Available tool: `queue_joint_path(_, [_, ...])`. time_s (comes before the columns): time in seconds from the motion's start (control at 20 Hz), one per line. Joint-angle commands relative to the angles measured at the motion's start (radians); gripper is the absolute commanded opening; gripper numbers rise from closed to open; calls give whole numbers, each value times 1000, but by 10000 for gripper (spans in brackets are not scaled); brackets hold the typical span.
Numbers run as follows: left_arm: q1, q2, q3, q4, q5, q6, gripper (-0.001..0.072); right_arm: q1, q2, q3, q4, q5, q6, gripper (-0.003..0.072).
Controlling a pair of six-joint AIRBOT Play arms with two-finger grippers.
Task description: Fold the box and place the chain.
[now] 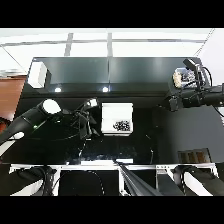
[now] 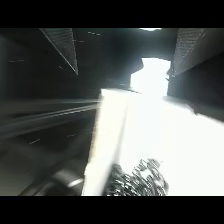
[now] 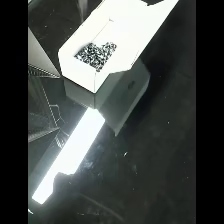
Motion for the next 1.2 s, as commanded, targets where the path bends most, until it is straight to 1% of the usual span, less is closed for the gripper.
queue_joint_path(0.0, [3, -67, 6, -24, 187, 340, 708, 8, 1, 0, 0, 0, 6, 377])
queue_joint_path(0.05, [13, -95, 14, -39, 174, 341, 707, 13, 1, -1, 0, 0, 6, 377])
queue_joint_path(0.15, [21, -139, 23, -40, 101, 358, 707, 25, 1, 0, -1, -1, 6, 378])
queue_joint_path(0.25, [16, -147, 23, -46, 51, 406, 707, 34, 1, 0, -1, -1, 6, 377])
queue_joint_path(0.3, [10, -147, 22, -65, 53, 408, 708, 40, 1, 0, 0, -2, 6, 378])
queue_joint_path(0.4, [10, -151, 22, -148, 58, 420, 707, 40, 1, 0, 3, -1, 6, 377])
queue_joint_path(0.45, [10, -152, 22, -161, 71, 427, 708, 40, 1, 0, 3, -1, 6, 377])
queue_joint_path(0.6, [10, -159, 22, -170, 102, 423, 708, 40, 1, 0, 1, -1, 6, 377])
queue_joint_path(0.95, [-41, -174, 22, -164, 77, 423, 708, 40, 1, -1, 0, -22, 6, 377])
queue_joint_path(1.15, [-40, -174, 22, -164, 71, 395, 708, 40, 1, 0, 0, -23, 6, 378])
